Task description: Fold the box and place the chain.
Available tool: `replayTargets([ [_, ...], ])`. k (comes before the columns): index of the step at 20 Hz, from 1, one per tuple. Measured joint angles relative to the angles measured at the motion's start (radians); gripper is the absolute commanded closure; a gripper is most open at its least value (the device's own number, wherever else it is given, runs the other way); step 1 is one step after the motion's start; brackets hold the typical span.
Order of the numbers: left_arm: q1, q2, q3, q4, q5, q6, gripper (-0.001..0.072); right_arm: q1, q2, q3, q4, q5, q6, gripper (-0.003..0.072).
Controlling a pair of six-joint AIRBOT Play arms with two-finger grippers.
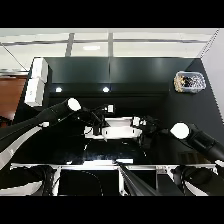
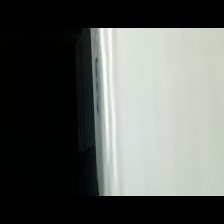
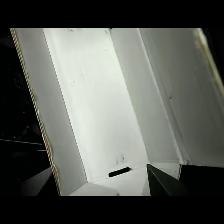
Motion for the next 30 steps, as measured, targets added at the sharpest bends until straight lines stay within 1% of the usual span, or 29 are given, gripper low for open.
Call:
replayTargets([
  [4,0.0,0.0,0.0,0.0,0.0,0.0,0.0683,-0.002,0.007,0.027,-0.03,-0.037,-0.031,0.0045],
  [7,0.0,0.0,0.0,0.0,0.0,0.0,0.0683,-0.029,0.004,0.039,-0.02,-0.063,-0.037,0.0045],
  [12,0.0,0.0,0.0,0.0,0.001,0.0,0.0683,-0.072,-0.003,0.043,0.011,-0.047,-0.044,0.0045],
  [16,0.0,0.0,0.0,0.0,0.001,0.0,0.0683,-0.082,-0.023,0.044,0.032,-0.027,-0.09,0.0046],
  [23,0.001,0.0,0.001,0.003,0.001,0.001,0.0683,-0.085,-0.107,0.044,0.208,-0.015,-0.289,0.0046],
  [30,0.0,0.0,0.0,0.006,0.009,0.005,0.0684,-0.084,-0.134,0.045,0.268,0.084,-0.354,0.0046],
])
